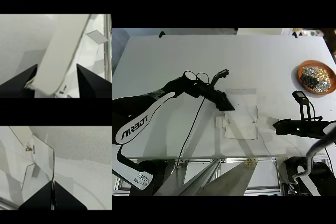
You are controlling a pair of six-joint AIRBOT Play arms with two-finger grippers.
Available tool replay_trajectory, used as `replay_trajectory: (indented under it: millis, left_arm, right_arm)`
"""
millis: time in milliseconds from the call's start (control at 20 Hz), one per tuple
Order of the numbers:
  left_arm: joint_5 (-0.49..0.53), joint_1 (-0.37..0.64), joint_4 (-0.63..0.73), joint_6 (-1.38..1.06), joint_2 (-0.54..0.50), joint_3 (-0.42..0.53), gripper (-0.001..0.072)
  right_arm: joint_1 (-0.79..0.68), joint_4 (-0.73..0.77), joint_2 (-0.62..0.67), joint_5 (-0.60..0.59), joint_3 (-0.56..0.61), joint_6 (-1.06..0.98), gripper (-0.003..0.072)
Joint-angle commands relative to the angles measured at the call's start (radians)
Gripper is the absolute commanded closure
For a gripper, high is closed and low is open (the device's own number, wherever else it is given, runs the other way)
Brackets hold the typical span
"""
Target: Fold the box and place the chain.
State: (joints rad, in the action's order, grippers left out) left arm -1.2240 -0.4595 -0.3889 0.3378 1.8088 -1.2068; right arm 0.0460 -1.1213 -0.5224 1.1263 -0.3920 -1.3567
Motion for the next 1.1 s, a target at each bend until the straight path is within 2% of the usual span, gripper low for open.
replay_trajectory:
  millis: [0,100,200,450,500,600,650,750,850,900,1050]
  left_arm:
    - [-0.013,-0.016,0.010,-0.027,0.002,-0.001,0.0274]
    - [-0.019,-0.016,-0.021,-0.027,0.002,-0.001,0.0435]
    - [-0.005,-0.016,-0.062,-0.028,0.002,-0.001,0.0698]
    - [0.009,-0.023,-0.082,-0.192,-0.024,-0.001,0.0705]
    - [0.011,-0.029,-0.100,-0.225,-0.051,-0.001,0.0705]
    - [0.034,-0.038,-0.169,-0.233,-0.118,-0.001,0.0705]
    - [0.044,-0.041,-0.246,-0.224,-0.148,-0.001,0.0705]
    - [0.030,-0.041,-0.365,-0.098,-0.181,0.000,0.0709]
    - [-0.031,-0.041,-0.391,-0.066,-0.188,0.003,0.0714]
    - [-0.031,-0.042,-0.365,-0.090,-0.196,0.019,0.0714]
    - [0.085,-0.048,-0.169,-0.272,-0.252,0.145,0.0714]
  right_arm:
    - [0.001,0.001,0.001,0.000,0.001,0.000,0.0666]
    - [0.001,0.001,0.001,0.000,0.001,0.000,0.0666]
    - [0.001,0.001,0.001,0.000,0.001,0.000,0.0666]
    - [0.001,0.007,0.001,0.002,0.000,0.000,0.0662]
    - [0.001,0.021,0.002,0.003,0.000,0.000,0.0594]
    - [0.001,0.046,0.005,0.002,-0.008,0.000,0.0355]
    - [0.001,0.046,0.012,-0.001,-0.024,0.000,0.0325]
    - [0.001,0.045,0.043,-0.011,-0.080,0.000,0.0325]
    - [0.001,0.034,0.084,-0.012,-0.146,0.003,0.0325]
    - [0.001,0.027,0.108,-0.012,-0.168,0.004,0.0326]
    - [0.001,0.021,0.159,0.008,-0.177,0.004,0.0327]
